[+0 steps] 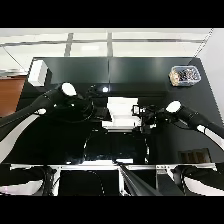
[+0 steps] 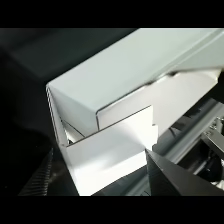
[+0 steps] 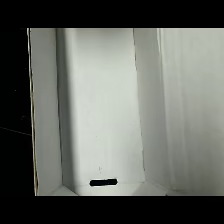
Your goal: Fold the box and place the chain.
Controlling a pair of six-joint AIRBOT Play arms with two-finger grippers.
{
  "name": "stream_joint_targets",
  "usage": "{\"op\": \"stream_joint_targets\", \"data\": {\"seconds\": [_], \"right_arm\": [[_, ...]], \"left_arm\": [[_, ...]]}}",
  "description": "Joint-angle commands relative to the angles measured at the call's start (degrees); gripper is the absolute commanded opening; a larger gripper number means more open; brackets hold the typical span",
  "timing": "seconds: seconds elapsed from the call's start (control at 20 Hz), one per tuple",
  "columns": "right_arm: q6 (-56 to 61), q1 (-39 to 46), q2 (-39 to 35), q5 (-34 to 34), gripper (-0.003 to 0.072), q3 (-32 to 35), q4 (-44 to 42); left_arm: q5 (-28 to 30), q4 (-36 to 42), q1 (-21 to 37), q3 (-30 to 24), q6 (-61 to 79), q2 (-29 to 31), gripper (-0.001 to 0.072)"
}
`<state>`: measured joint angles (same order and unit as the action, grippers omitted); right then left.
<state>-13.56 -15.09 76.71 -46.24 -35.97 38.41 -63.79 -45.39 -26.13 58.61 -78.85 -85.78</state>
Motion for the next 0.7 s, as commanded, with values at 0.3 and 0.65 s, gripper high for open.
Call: {"op": "stream_joint_targets", "data": {"seconds": [0.3,0.65], "right_arm": [[0.0,0.0,0.0,0.0,0.0054,0.0,0.0],[0.0,0.0,0.0,0.0,0.0054,0.0,0.0]], "left_arm": [[2.1,-8.6,-5.7,4.0,-14.4,0.0,0.0612],[2.2,-10.1,-7.0,4.3,-17.1,0.0,0.0493]]}}
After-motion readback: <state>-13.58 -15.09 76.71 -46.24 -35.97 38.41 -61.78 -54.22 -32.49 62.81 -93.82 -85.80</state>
